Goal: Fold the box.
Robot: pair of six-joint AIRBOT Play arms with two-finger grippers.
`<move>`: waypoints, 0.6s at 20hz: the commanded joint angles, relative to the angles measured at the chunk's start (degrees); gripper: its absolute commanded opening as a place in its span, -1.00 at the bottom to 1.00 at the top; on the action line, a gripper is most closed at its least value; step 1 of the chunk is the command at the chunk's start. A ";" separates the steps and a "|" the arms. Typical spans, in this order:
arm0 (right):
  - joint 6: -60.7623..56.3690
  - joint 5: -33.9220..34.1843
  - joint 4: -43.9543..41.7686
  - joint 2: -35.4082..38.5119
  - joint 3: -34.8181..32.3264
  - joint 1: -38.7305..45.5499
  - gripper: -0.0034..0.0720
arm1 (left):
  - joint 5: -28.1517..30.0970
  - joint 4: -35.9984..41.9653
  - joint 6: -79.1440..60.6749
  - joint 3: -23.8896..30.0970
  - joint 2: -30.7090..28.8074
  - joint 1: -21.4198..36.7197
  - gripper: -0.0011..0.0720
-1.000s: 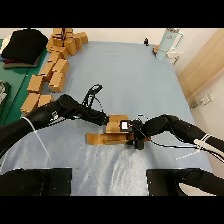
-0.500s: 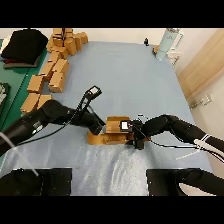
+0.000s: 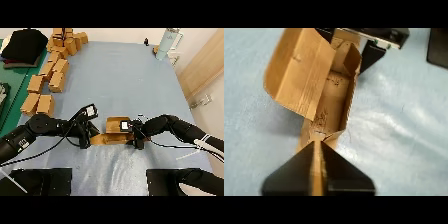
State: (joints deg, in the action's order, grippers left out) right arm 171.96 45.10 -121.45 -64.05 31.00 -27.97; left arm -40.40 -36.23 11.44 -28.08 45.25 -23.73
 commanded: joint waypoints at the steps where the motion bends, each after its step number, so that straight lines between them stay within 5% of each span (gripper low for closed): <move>1: -0.02 0.00 -0.02 -0.02 -0.02 -0.02 0.38 | -0.04 0.68 -11.15 2.27 0.31 1.55 0.94; 10: -0.02 0.00 -0.02 -0.02 -0.02 -0.02 0.38 | 2.84 9.75 -20.94 1.84 12.76 1.42 0.94; 12: -0.02 0.00 -0.02 -0.02 -0.02 0.00 0.38 | 2.82 10.34 -20.94 0.90 13.88 -0.09 0.72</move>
State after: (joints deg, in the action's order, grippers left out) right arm 171.96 45.10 -121.45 -64.05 31.00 -27.97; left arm -38.06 -28.25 -7.22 -26.26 56.73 -22.55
